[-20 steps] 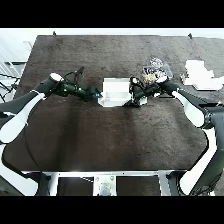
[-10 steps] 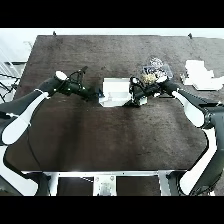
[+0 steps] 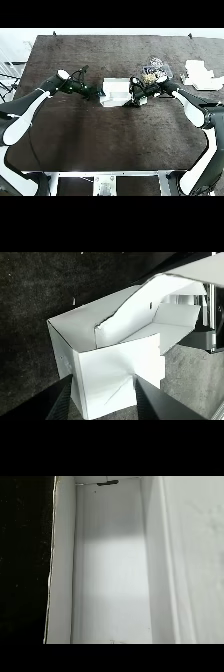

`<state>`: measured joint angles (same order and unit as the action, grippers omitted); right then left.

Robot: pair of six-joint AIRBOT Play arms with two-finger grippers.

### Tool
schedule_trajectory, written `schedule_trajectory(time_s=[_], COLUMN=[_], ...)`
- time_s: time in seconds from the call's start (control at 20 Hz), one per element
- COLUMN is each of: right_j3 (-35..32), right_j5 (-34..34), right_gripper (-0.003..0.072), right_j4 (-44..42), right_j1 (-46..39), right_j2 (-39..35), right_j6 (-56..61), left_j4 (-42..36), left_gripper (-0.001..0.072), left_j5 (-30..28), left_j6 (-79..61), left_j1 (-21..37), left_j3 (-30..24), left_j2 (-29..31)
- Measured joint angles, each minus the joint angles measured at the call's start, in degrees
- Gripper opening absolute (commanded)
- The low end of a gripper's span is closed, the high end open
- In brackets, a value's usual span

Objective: Fold the box and place the chain.

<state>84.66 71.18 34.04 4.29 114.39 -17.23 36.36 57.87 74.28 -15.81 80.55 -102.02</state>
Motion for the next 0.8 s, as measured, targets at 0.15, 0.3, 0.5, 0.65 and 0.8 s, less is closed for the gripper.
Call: schedule_trajectory(time_s=[0.15,0.3,0.5,0.65,0.8], right_j3=[0.0,0.0,0.0,0.0,0.0], right_j5=[0.0,0.0,0.0,0.0,0.0], right_gripper=[0.0580,0.0580,0.0580,0.0580,0.0580], right_j4=[0.0,0.0,0.0,0.0,0.0], right_j1=[0.0,0.0,0.0,0.0,0.0], right_j2=[0.0,0.0,0.0,0.0,0.0], right_j6=[0.0,0.0,0.0,0.0,0.0], left_j4=[2.1,4.9,6.8,7.4,7.5], left_gripper=[0.0460,0.0460,0.0460,0.0460,0.0460], left_j5=[-0.1,-0.3,-1.2,-1.8,-2.3], left_j6=[2.1,4.7,5.2,4.1,3.6], left_j1=[-0.7,-1.5,-2.0,-2.2,-2.2], left_j3=[1.3,2.3,2.7,2.8,2.8], left_j2=[0.0,0.0,0.0,0.0,0.0])
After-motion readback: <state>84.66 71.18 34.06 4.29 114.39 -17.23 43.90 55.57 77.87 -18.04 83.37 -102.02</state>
